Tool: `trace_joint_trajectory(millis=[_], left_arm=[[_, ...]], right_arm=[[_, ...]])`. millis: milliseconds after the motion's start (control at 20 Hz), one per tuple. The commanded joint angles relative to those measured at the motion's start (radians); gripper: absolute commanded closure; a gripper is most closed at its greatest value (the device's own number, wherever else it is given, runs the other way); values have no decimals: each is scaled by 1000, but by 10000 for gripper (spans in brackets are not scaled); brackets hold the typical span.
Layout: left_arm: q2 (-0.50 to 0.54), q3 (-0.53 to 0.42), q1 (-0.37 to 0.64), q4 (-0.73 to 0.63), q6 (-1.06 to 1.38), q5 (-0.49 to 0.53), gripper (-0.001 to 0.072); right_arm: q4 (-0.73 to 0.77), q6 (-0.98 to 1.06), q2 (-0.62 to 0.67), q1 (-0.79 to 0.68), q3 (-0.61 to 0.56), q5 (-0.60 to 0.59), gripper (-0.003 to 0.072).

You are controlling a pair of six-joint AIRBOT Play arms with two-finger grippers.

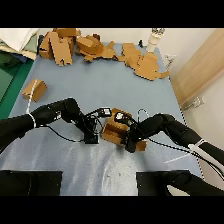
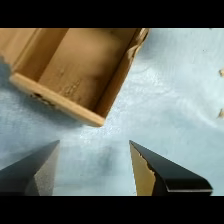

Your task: Fold the box.

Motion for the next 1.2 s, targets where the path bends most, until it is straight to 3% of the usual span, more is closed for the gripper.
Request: trace_joint_trajectory(millis=[0, 150, 450, 900, 1150], left_arm=[[1, 46, 0, 57, -5, -45, 41], [0, 49, -2, 63, 20, -39, 40], [-2, 49, -2, 63, 33, -69, 40], [-2, 49, -60, 66, 51, -97, 11], [-9, 46, -64, 63, 45, -37, 11]], right_arm=[[-18, -47, 0, 2, 0, -74, 681], [-63, -162, 3, 58, 0, -32, 681], [-151, -169, -11, 148, 0, 101, 681], [-174, -167, -27, 148, 0, 145, 681], [-176, -167, -27, 148, 0, 145, 680]])
